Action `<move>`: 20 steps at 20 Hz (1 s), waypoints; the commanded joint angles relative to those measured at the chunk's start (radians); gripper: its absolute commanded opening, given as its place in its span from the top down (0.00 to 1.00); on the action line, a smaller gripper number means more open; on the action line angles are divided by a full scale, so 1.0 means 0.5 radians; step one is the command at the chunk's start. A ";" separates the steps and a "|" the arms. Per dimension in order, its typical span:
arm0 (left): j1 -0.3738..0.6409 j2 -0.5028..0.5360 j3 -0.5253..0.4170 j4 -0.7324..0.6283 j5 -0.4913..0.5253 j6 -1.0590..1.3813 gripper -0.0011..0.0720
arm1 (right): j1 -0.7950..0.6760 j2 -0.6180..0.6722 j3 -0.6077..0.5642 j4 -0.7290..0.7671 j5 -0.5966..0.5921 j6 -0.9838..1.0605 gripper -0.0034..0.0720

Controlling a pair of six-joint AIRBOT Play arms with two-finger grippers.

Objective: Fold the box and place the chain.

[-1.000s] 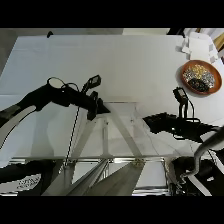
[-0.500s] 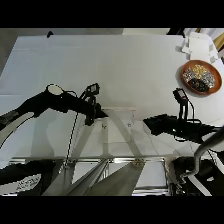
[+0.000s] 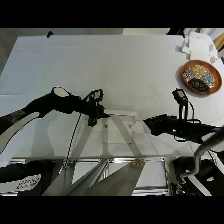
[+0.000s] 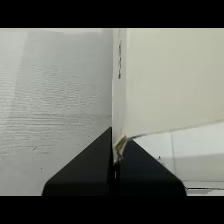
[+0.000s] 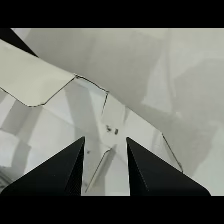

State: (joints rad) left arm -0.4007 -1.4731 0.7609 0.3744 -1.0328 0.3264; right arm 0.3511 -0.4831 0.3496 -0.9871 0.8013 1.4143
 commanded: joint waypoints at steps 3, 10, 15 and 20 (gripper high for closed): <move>-0.012 -0.095 -0.001 -0.162 0.076 0.055 0.98 | 0.000 0.002 0.002 -0.025 0.000 -0.002 0.56; -0.012 -0.148 -0.001 -0.194 0.085 0.066 0.98 | 0.000 0.002 0.002 -0.061 -0.001 -0.002 0.56; -0.012 -0.209 -0.001 -0.194 0.085 0.066 0.98 | 0.000 0.002 0.002 -0.061 -0.001 -0.002 0.56; -0.012 -0.227 0.002 -0.195 0.076 0.066 0.98 | 0.000 0.002 0.002 -0.062 -0.001 -0.002 0.56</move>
State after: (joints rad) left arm -0.4061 -1.5806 0.7616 0.2684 -0.9962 0.3592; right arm 0.3508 -0.4831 0.3500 -1.0172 0.8009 1.4132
